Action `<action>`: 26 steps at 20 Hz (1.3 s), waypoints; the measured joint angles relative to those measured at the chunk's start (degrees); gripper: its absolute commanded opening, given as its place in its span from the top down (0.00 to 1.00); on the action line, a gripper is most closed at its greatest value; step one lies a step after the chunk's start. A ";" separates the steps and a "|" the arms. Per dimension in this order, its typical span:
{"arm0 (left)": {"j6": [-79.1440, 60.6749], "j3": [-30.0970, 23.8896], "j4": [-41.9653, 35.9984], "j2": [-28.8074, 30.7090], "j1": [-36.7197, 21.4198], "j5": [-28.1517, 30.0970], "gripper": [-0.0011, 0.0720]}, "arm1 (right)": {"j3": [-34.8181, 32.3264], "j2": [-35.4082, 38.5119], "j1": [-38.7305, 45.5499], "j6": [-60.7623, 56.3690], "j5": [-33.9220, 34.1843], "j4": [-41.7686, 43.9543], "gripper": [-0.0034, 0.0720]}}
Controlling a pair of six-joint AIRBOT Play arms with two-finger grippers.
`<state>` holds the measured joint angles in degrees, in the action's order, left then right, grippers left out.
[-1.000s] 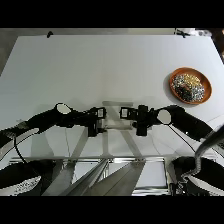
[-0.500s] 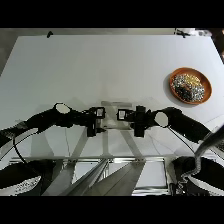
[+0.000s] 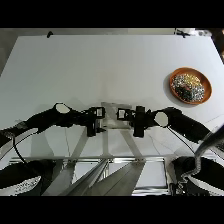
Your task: Fold the box and place the chain.
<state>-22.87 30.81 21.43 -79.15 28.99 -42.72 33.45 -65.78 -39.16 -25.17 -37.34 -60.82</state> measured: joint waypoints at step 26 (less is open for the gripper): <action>0.09 0.00 -0.04 0.02 0.07 -0.57 0.79 | 0.04 3.17 5.57 -0.28 -12.87 -8.57 0.65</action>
<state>-22.79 30.81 21.39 -79.13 29.06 -43.29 33.50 -62.61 -33.58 -25.45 -50.22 -69.38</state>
